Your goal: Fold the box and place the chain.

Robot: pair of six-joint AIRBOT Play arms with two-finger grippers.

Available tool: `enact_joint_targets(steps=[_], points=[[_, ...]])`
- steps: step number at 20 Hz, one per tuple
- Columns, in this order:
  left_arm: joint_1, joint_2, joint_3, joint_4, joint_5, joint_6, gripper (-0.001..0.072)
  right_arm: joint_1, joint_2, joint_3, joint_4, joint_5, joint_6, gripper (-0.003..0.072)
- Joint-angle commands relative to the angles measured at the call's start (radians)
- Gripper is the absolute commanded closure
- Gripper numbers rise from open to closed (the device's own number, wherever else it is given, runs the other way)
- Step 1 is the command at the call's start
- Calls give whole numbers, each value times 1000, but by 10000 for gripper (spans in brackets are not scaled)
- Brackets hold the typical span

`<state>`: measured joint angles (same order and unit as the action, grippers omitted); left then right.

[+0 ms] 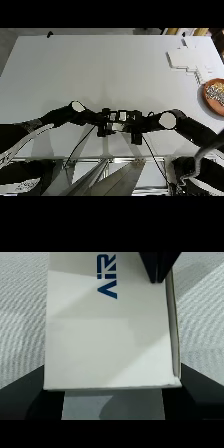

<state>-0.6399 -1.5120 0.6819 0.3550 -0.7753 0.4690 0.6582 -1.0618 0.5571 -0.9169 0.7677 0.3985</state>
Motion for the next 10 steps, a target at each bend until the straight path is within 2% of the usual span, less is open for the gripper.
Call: enact_joint_targets(steps=[1,7,10], points=[[0,1,1,0,0,0,308,0,32,-1,-3,-1,1,670],[0,1,1,0,0,0,308,-43,181,-1,-126,3,73,670],[0,1,1,0,0,0,308,-131,221,-1,-135,79,79,670]])
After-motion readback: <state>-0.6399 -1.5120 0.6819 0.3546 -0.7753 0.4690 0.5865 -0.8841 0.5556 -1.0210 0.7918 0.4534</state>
